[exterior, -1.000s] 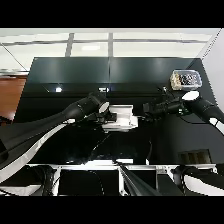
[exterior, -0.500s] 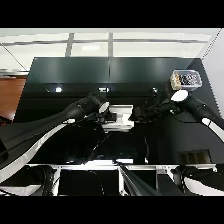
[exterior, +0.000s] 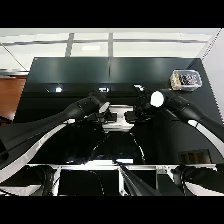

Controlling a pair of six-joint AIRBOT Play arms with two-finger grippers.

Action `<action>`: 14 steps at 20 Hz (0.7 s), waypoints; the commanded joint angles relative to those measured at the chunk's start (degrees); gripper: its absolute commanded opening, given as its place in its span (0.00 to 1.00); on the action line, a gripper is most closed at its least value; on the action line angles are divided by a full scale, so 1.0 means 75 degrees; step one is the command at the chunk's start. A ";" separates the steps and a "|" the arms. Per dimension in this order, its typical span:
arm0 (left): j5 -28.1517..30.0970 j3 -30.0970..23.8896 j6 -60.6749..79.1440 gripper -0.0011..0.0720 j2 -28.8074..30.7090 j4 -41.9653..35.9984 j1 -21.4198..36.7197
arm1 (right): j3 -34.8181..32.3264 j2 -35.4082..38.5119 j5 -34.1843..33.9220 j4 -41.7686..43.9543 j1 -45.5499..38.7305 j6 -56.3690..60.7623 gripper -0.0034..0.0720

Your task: Fold the box and place the chain.

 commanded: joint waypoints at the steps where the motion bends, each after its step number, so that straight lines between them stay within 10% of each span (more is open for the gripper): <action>1: -0.0009 0.0003 0.0003 0.06 0.0000 0.0003 0.0003 | 0.0411 -0.0358 0.0391 -0.1230 0.0542 0.1177 0.58; 14: -0.0012 0.0003 0.0003 0.06 0.0000 0.0003 0.0003 | 0.1137 -0.1358 0.0801 -0.1693 0.1087 0.2801 0.52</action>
